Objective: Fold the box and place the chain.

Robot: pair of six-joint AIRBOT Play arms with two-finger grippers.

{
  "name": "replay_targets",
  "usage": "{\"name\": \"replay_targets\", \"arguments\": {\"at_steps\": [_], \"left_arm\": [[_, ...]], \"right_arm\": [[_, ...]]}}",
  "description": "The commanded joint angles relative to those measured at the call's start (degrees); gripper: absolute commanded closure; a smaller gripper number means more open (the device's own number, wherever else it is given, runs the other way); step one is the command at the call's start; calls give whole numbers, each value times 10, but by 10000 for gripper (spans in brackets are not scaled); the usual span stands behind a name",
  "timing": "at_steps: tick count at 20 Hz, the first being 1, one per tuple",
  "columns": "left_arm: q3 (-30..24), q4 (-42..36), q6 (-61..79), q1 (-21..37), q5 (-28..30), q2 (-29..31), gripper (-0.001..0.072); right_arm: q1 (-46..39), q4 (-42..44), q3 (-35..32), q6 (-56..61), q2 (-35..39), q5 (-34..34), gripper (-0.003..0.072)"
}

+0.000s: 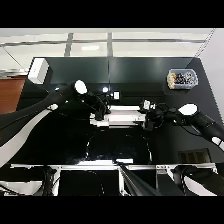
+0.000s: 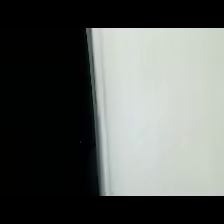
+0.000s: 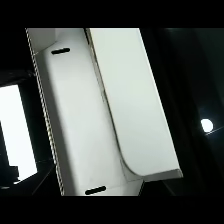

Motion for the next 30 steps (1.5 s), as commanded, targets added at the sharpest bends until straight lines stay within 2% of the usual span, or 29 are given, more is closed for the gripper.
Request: {"name": "replay_targets", "arguments": {"at_steps": [1,5,10,15,26,30], "left_arm": [[0,11,0,-2,-5,8,685],[-12,9,-2,-4,-10,2,685],[-20,9,-35,-4,-10,2,685],[-21,6,-35,-4,-10,2,685],[-20,5,-35,-4,-8,2,684],[-20,5,-35,-4,-6,2,683]], "right_arm": [[0,-32,2,22,-2,12,-31],[0,-59,2,47,-10,40,-31],[16,-65,2,44,-37,42,-31],[24,-75,2,39,-57,13,-31],[31,-68,2,12,-76,9,-31],[51,-70,2,14,-86,-14,-30]]}}
